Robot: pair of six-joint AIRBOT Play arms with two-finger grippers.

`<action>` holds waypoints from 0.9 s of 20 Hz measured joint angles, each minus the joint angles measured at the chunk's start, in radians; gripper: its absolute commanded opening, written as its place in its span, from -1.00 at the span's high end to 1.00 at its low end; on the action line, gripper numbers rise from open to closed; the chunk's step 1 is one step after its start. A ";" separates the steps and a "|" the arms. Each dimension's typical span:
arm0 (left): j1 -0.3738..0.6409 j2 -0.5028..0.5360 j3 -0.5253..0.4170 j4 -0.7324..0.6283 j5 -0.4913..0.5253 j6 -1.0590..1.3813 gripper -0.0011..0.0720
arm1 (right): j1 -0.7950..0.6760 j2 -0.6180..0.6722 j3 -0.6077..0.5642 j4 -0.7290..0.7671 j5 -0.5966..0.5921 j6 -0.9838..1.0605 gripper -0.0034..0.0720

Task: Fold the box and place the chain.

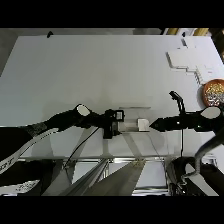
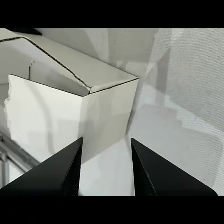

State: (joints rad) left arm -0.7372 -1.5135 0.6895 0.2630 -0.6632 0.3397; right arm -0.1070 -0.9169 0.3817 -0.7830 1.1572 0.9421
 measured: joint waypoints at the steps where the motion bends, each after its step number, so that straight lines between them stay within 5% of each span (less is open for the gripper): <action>1: 0.000 0.000 0.000 0.000 0.000 0.000 0.28 | 0.001 0.001 0.000 0.003 0.002 0.000 0.01; 8: 0.000 0.000 0.000 -0.001 0.000 -0.001 0.28 | 0.001 0.052 0.000 0.002 -0.009 0.018 0.00; 10: 0.000 0.000 0.000 -0.001 0.000 -0.001 0.28 | 0.001 0.060 0.000 0.003 -0.023 0.028 -0.24; 18: 0.000 0.000 0.000 -0.001 0.000 0.000 0.28 | 0.089 0.063 0.000 -0.054 -0.103 0.171 -0.24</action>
State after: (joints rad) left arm -0.7372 -1.5135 0.6895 0.2623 -0.6628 0.3393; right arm -0.0185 -0.8539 0.3820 -0.8371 1.0538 1.1130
